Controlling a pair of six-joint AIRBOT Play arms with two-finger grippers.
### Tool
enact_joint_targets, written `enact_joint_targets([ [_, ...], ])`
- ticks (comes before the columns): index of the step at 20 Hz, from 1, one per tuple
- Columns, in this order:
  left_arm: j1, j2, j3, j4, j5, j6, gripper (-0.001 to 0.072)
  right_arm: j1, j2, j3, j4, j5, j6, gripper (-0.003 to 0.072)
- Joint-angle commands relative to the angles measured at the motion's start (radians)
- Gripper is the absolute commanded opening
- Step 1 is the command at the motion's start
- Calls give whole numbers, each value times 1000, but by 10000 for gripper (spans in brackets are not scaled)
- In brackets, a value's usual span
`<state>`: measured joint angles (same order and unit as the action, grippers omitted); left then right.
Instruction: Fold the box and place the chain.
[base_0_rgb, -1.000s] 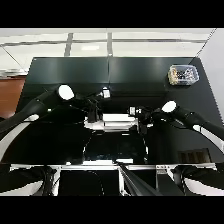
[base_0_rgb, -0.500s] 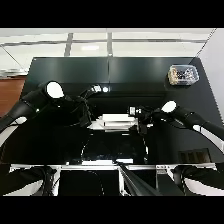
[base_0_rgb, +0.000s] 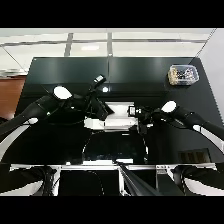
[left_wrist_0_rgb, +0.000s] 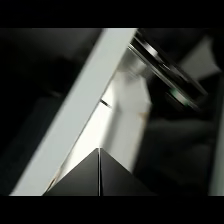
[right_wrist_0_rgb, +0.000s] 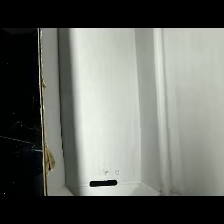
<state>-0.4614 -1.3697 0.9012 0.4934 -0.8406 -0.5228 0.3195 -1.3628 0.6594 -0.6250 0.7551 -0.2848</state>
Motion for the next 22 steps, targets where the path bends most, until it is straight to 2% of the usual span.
enact_joint_targets([
  [1,5,-35,-3,26,194,20,25,0,-1,0,0,1,0,417],
  [4,-2,-91,-3,124,122,17,25,0,-1,0,0,1,0,417],
  [7,-8,-136,-3,120,52,-23,25,0,-1,0,0,1,0,416],
  [10,-9,-132,-1,145,93,-23,25,0,-1,0,0,1,0,417],
  [11,-2,-111,1,183,126,-24,25,0,-1,0,0,1,0,417],
  [13,33,-41,24,244,123,-35,24,0,-1,0,0,1,0,417],
  [17,116,166,25,251,5,-35,24,0,-1,0,-4,2,0,418],
  [19,130,259,-9,251,-53,-35,25,0,-1,0,-4,8,0,418],
  [22,115,338,-107,258,-66,57,27,0,-1,0,-4,8,0,417],
])
